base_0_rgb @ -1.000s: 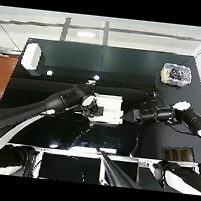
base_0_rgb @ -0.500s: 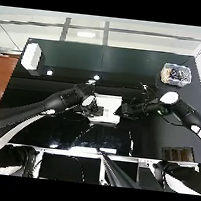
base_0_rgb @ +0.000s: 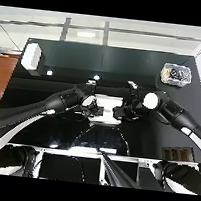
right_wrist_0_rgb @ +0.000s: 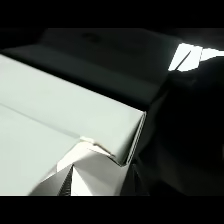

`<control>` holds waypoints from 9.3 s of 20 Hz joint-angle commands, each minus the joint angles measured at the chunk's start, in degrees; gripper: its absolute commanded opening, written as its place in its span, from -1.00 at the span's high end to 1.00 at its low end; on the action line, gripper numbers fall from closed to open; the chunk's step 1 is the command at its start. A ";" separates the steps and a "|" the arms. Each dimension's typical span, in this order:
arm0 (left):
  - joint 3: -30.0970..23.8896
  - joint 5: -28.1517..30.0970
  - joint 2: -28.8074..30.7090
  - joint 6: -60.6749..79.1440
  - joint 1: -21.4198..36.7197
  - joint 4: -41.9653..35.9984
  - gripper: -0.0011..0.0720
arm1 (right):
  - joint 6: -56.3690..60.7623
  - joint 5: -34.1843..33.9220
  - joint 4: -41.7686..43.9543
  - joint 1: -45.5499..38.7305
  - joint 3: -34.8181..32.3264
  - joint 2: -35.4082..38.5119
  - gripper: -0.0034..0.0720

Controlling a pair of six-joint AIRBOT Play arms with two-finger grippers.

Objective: Fold the box and place the chain.

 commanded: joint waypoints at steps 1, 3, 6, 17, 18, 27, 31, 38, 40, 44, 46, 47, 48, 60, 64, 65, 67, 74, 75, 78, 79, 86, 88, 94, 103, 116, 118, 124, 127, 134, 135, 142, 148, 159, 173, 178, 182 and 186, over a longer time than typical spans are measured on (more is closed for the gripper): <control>0.02 0.00 0.00 -0.04 0.02 0.02 0.89 | 8.87 -1.27 -7.28 3.54 1.75 -0.72 -0.16; 0.02 0.00 0.00 -0.04 0.02 0.02 0.89 | 10.19 -0.74 -7.74 4.11 3.21 -1.99 -0.16; 0.02 0.11 0.00 -0.04 0.02 0.02 0.89 | 14.05 2.47 -12.09 5.57 5.16 -4.55 -0.16; 0.02 0.11 0.00 -0.04 0.02 0.04 0.89 | 23.06 6.08 -20.81 9.09 6.56 -6.82 0.10; 0.02 0.15 0.00 -0.04 0.02 0.02 0.89 | 23.82 6.62 -20.74 9.09 6.69 -7.34 0.10; 0.02 0.13 0.00 -0.04 0.02 0.07 0.89 | 27.63 12.26 -20.74 9.51 11.26 -11.56 0.10; 0.02 0.13 0.00 -0.02 0.02 0.04 0.89 | 28.37 12.96 -19.89 9.60 11.26 -11.56 0.10; 0.02 0.11 0.00 -0.02 0.04 0.46 0.89 | 28.37 12.07 -18.56 9.94 11.26 -11.56 0.87; 0.02 0.20 0.00 -0.02 0.07 0.44 0.89 | 28.37 12.07 -18.56 9.94 11.26 -11.56 0.87; 0.02 0.17 0.00 -0.02 0.07 0.44 0.89 | 28.39 12.24 -18.56 9.94 11.26 -11.56 0.70; 0.02 0.17 0.00 -0.02 0.11 0.46 0.89 | 28.39 12.09 -17.94 9.94 11.26 -11.56 0.36; 0.02 0.17 0.00 -0.02 0.22 0.44 0.89 | 28.39 12.09 -17.94 9.97 11.26 -11.56 0.51; 0.02 0.15 0.00 -0.02 0.24 0.44 0.89 | 28.39 12.11 -18.03 10.08 11.26 -11.54 0.76; 0.02 0.13 0.00 -0.02 0.26 0.46 0.89 | 22.88 14.19 -18.95 10.05 12.07 -6.36 -0.09; 0.02 0.11 0.00 -0.02 0.24 0.44 0.89 | 16.85 20.20 -22.51 9.92 12.07 3.32 -0.09; 0.02 0.13 0.00 -0.02 0.26 0.44 0.89 | 13.94 21.99 -22.75 9.77 12.02 6.01 -0.09; 0.02 0.13 0.00 -0.02 0.24 0.44 0.89 | 12.41 22.75 -27.71 8.98 11.37 11.43 -0.09; 0.02 -0.02 0.00 -0.02 0.26 0.44 0.89 | 23.23 1.55 -61.81 -12.15 -4.09 16.70 -0.10; 0.02 -0.02 0.00 -0.02 0.26 0.44 0.89 | 24.11 -1.95 -57.33 -19.39 -4.85 15.04 -0.13; 0.02 0.35 -0.02 -0.02 0.24 0.44 0.89 | 6.62 -12.76 -25.07 -41.90 -1.75 6.67 -0.96; 0.02 0.85 -0.02 -0.02 0.26 0.44 0.89 | -1.79 -13.51 -15.17 -45.46 1.31 3.56 -0.98; 0.02 2.99 -0.02 -0.02 0.24 0.37 0.89 | -5.92 -4.26 -11.43 -46.84 38.84 -24.24 -0.97; 0.02 2.91 -0.02 -0.02 0.24 0.39 0.89 | -4.85 -0.13 -11.93 -46.71 46.38 -30.93 -0.81; 0.02 2.75 -0.02 -0.02 0.24 0.22 0.89 | -4.85 1.05 -16.72 -46.60 50.71 -37.73 -0.66; 0.02 2.75 -0.02 -0.02 0.24 0.20 0.89 | -4.92 2.69 -17.18 -45.81 52.87 -40.44 0.89; 0.02 2.78 -0.02 -0.02 0.24 0.20 0.89 | -12.39 14.12 -15.61 -46.64 69.61 -23.02 0.87; 0.02 2.75 -0.02 -0.02 0.24 0.20 0.89 | -13.35 15.87 -10.51 -47.23 69.57 -17.86 0.87; 0.02 2.78 -0.02 -0.02 0.24 0.20 0.89 | -15.15 18.80 -3.45 -47.30 69.35 -3.80 0.87; 0.02 2.93 -0.02 -0.02 0.24 0.20 0.89 | -15.26 22.40 -0.04 -47.28 68.72 2.45 0.87; 0.02 3.02 -0.02 -0.02 0.26 0.22 0.89 | -20.85 37.55 9.27 -41.75 62.27 11.39 0.87; 0.02 3.04 -0.02 -0.02 0.26 0.22 0.89 | -21.77 39.34 10.80 -40.70 60.35 11.89 0.87; 0.02 3.02 -0.02 -0.02 0.26 0.22 0.89 | -27.87 40.94 21.07 -29.33 42.01 13.05 0.87; 0.02 3.02 -0.02 -0.02 0.26 0.22 0.89 | -33.75 28.63 31.26 -20.37 23.96 12.50 0.87; 0.02 3.04 -0.02 -0.02 0.26 0.24 0.89 | -35.54 8.68 28.50 -15.69 2.25 11.54 0.87; 0.02 2.97 -0.02 -0.02 0.24 0.22 0.89 | -35.17 5.55 29.57 -13.27 2.14 9.49 0.87; 0.02 2.97 -0.02 -0.02 0.24 0.22 0.89 | -33.92 12.44 29.88 -14.69 12.68 9.97 0.87; 0.02 2.73 -0.02 -0.02 0.24 0.22 0.89 | -31.47 12.72 28.46 -14.49 13.42 9.92 0.87; 0.02 2.73 -0.02 -0.02 0.24 0.20 0.89 | -26.97 12.61 17.51 -12.57 11.80 8.98 0.87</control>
